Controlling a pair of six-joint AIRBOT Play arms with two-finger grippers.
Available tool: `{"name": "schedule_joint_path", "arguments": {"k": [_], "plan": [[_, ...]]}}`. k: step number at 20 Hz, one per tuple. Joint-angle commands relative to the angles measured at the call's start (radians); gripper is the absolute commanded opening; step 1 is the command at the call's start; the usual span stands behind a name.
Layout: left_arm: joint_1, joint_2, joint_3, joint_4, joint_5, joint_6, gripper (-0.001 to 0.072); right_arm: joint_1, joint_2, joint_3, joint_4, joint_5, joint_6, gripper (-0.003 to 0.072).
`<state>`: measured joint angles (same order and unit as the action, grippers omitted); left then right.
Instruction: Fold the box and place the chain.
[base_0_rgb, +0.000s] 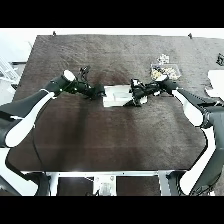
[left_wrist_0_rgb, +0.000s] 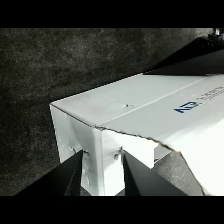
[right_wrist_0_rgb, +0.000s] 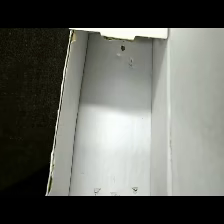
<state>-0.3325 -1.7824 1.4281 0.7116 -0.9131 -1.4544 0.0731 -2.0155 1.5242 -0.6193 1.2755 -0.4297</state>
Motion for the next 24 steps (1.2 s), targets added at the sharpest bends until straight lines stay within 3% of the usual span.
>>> {"name": "schedule_joint_path", "arguments": {"k": [1, 5, 16, 17, 18, 19, 24], "plan": [[-0.016, 0.000, 0.009, 0.082, 0.002, -0.074, 0.0300, 0.000, 0.000, 0.000, 0.001, 0.000, 0.000, 0.0579], [-0.033, 0.000, 0.053, 0.202, -0.019, -0.171, 0.0300, 0.000, 0.000, 0.000, 0.001, 0.000, 0.000, 0.0580], [-0.060, -0.005, 0.082, 0.245, -0.033, -0.182, 0.0301, 0.000, 0.000, 0.000, 0.001, 0.000, 0.000, 0.0580], [-0.063, -0.011, 0.104, 0.254, -0.050, -0.188, 0.0361, 0.000, 0.000, 0.000, 0.001, 0.000, 0.000, 0.0580], [-0.069, -0.018, 0.122, 0.270, -0.061, -0.188, 0.0515, 0.000, 0.000, 0.000, 0.001, 0.000, 0.000, 0.0580], [-0.072, -0.025, 0.138, 0.279, -0.077, -0.194, 0.0559, 0.000, 0.000, 0.000, 0.001, 0.000, 0.000, 0.0580], [-0.076, -0.033, 0.140, 0.299, -0.098, -0.212, 0.0557, 0.000, 0.000, 0.000, 0.001, 0.000, 0.000, 0.0580]]}}
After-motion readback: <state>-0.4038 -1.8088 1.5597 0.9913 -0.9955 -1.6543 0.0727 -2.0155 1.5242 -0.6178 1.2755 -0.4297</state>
